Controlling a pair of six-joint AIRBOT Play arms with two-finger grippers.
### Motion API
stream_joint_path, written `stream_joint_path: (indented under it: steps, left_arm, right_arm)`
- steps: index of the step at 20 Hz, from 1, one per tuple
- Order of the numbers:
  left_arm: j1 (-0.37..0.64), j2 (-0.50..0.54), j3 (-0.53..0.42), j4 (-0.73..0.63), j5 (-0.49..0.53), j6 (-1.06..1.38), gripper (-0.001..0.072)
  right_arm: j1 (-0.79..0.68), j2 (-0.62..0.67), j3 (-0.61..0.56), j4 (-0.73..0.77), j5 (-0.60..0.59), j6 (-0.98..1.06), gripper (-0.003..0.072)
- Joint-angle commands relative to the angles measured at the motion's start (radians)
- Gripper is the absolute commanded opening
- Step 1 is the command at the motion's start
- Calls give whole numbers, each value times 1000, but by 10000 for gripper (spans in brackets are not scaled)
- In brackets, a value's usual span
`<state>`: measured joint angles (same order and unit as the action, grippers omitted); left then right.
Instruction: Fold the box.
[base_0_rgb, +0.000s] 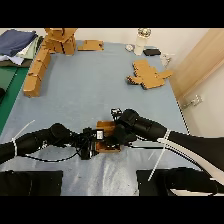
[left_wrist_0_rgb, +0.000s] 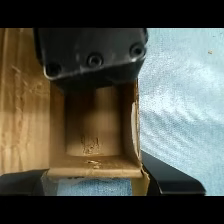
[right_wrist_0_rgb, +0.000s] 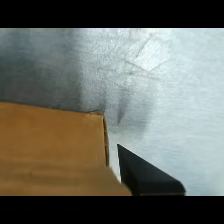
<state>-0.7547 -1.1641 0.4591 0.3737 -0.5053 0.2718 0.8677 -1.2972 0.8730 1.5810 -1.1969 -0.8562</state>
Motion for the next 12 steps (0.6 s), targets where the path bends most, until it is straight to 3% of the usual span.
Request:
stream_joint_path:
  steps: [1, 2, 3, 4, 7, 8, 9, 10, 12]
  left_arm:
    - [0, 0, 1, 0, 0, 0, 507]
    - [0, 0, 1, 0, 0, 0, 507]
    - [0, 0, 1, 0, 0, 0, 507]
    - [0, 0, 1, 0, 0, 0, 507]
    - [0, 0, 1, 0, 0, 0, 507]
    - [0, 0, 1, 0, 0, 0, 507]
    - [0, 0, 1, 0, 0, 0, 507]
    - [0, 0, 1, 0, 0, 0, 507]
    - [0, 0, 1, 0, 0, 0, 507]
  right_arm:
    - [11, -34, 13, -15, -7, 47, 387]
    - [11, -34, 13, -19, -7, 47, 285]
    - [11, -34, 13, -23, -7, 45, 68]
    - [11, -34, 13, -23, -2, 43, 3]
    - [18, -34, 13, -22, 19, 35, 4]
    - [20, -32, 13, -22, 18, 35, 125]
    - [19, -29, 13, -13, 18, 35, 399]
    - [19, -29, 16, -10, 10, 35, 461]
    - [19, -29, 31, -9, -18, 35, 461]
